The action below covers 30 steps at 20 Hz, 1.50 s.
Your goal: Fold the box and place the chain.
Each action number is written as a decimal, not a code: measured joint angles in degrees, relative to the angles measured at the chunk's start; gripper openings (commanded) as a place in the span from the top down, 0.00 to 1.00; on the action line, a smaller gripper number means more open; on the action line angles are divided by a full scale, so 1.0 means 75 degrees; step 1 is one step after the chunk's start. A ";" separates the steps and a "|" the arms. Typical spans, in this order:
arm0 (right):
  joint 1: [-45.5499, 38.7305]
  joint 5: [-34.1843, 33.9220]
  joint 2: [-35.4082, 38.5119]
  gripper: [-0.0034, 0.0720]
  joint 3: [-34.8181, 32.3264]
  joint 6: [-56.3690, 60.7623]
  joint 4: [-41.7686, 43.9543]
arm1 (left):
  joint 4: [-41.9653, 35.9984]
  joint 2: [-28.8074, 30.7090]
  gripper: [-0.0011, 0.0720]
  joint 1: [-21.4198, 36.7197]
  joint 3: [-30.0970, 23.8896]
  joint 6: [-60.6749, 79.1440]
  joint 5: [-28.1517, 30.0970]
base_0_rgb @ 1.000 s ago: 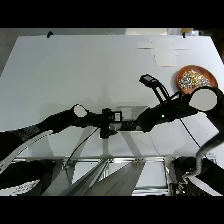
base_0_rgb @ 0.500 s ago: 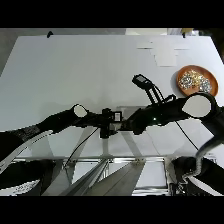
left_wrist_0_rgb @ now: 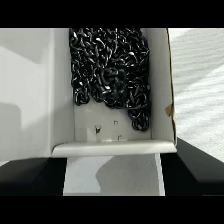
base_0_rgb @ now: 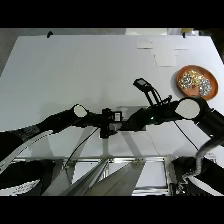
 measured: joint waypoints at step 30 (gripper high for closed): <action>-0.3316 0.0221 -0.3220 0.56 0.1326 0.1128 -0.3987 | 0.0000 0.0000 0.80 0.0000 0.0000 0.0000 0.0003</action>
